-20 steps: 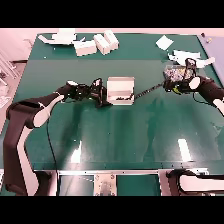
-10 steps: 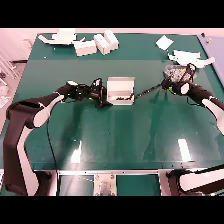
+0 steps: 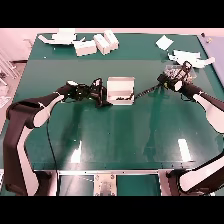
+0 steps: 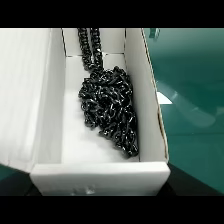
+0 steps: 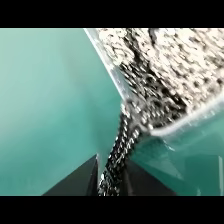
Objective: Fold the box and place the chain.
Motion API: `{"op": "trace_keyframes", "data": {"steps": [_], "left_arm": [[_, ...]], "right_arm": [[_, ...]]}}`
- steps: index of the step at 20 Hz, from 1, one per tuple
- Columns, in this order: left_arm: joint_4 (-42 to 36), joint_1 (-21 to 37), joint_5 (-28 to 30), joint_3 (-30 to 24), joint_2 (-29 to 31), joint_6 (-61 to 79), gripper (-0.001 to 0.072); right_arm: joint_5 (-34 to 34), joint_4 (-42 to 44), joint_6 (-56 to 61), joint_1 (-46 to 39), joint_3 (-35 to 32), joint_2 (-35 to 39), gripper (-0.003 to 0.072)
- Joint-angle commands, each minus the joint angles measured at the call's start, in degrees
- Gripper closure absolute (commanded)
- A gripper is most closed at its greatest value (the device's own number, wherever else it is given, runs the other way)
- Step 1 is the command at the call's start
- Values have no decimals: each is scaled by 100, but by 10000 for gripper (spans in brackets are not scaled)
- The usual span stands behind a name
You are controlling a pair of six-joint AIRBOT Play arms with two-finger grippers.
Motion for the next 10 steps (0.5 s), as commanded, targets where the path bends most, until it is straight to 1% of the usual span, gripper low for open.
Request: {"op": "trace_keyframes", "data": {"steps": [1,3,7,10], "left_arm": [[0,7,-2,7,4,0,425],[0,7,-2,4,4,0,425],[0,7,0,7,2,2,425],[0,7,0,4,2,0,425]], "right_arm": [[-2,28,9,-20,214,-138,575],[4,24,-52,-22,282,-127,675],[118,17,-50,-2,302,4,677],[232,-170,-72,85,302,387,678]]}}
